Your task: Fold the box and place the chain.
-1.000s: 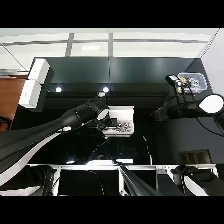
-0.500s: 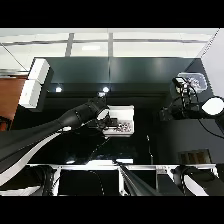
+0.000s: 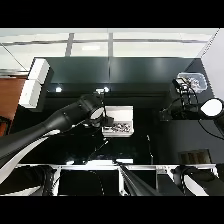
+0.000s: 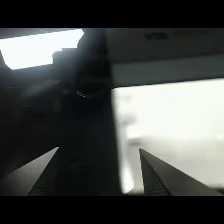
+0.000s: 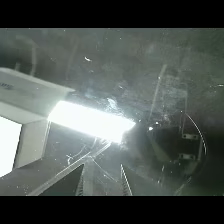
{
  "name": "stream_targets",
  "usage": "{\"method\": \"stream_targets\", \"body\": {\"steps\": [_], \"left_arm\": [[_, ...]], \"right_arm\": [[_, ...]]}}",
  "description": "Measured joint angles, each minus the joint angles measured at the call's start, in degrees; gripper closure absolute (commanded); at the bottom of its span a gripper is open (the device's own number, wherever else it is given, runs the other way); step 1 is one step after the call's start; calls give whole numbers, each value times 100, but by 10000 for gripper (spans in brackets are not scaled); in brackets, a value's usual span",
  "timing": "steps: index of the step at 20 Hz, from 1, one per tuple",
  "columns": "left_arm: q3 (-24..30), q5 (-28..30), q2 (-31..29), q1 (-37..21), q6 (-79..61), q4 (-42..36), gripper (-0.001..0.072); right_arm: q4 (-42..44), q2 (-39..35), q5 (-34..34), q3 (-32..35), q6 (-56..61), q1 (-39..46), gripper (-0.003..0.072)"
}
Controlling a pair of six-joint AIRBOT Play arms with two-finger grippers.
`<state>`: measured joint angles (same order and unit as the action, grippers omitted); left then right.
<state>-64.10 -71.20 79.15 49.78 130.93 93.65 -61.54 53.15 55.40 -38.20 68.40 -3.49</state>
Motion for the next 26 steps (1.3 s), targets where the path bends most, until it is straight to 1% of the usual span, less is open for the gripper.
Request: {"method": "stream_targets", "body": {"steps": [2,4,6,8,9,10,11,12,14,15,16,18,20,22,24,26], "left_arm": [[173,-92,-476,107,-229,402,123],[544,-144,-1058,48,-358,839,123],[1073,-125,-1681,-264,-605,1152,122],[1670,9,-2291,-850,-929,1283,123],[1939,111,-2540,-1200,-1132,1180,123],[2184,354,-2743,-1576,-1423,964,123],[2420,634,-2911,-1998,-1919,501,122],[2621,863,-3005,-2385,-2601,-162,122],[2881,1202,-3053,-2981,-4398,-1700,109],[2959,1235,-3005,-3174,-5383,-2411,-11],[3018,1311,-2924,-3305,-6402,-3101,-11],[3095,1390,-2706,-3386,-8174,-3989,-11],[3132,1506,-2452,-3322,-9814,-4511,-11],[3147,1613,-2192,-3163,-11206,-4802,-11],[3126,1814,-1893,-2994,-12279,-4937,-11],[3040,1923,-1517,-2826,-13057,-4870,-11]], "right_arm": [[0,0,-13,0,0,0,422],[0,0,-26,0,0,0,421],[0,0,-35,0,0,0,421],[0,0,-39,0,0,0,421],[0,0,-42,0,0,0,421],[-2,0,-55,0,0,0,422],[0,0,-66,0,2,0,421],[0,0,-81,0,7,0,421],[9,0,-94,0,26,0,422],[13,0,-103,0,28,0,421],[22,0,-105,0,46,0,421],[28,0,-105,0,46,0,421],[44,0,-103,0,46,0,421],[44,0,-103,0,63,0,421],[44,0,-103,0,66,0,421],[46,0,-103,0,70,0,421]]}}
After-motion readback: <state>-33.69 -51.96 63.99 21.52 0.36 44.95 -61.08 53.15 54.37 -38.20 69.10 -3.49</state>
